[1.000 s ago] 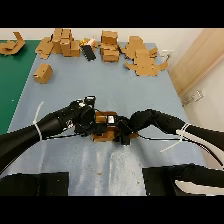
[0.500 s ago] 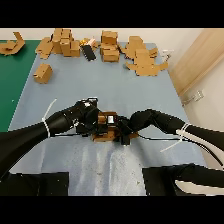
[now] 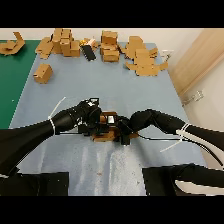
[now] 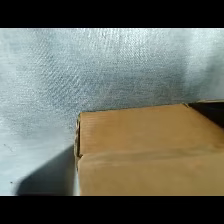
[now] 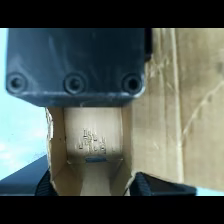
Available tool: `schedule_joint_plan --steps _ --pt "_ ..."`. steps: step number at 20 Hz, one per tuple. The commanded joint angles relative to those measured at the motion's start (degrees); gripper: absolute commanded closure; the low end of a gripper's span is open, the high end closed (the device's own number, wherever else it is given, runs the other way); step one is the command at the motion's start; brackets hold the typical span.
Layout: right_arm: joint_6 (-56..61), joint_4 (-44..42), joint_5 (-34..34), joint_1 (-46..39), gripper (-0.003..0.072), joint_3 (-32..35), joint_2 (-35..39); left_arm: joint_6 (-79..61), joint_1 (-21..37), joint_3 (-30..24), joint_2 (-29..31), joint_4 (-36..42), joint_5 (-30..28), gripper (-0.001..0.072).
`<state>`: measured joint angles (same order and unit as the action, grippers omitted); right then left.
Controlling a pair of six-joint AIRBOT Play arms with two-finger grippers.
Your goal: Fold the box.
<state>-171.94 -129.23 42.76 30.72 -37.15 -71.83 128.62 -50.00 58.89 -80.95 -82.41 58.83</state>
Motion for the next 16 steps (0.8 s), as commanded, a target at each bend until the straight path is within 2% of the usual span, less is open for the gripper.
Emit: schedule_joint_plan --steps 1,2,3,16 --pt "0.00 0.00 -0.02 -0.02 0.0175 -0.02 0.00 0.00 -0.04 0.07 -0.13 0.09 0.11 0.0569" --pt "0.00 -0.02 0.00 -0.02 0.0175 -0.02 0.00 0.00 -0.04 0.07 -0.13 0.09 0.09 0.0659" --pt "0.02 -0.02 -0.02 -0.02 0.0175 -0.02 0.00 0.00 -0.04 0.07 -0.13 0.11 0.11 0.0678" --pt "0.02 -0.02 -0.02 -0.02 0.0175 -0.02 0.00 -0.11 -0.04 0.09 -0.13 1.62 -0.04 0.0694"
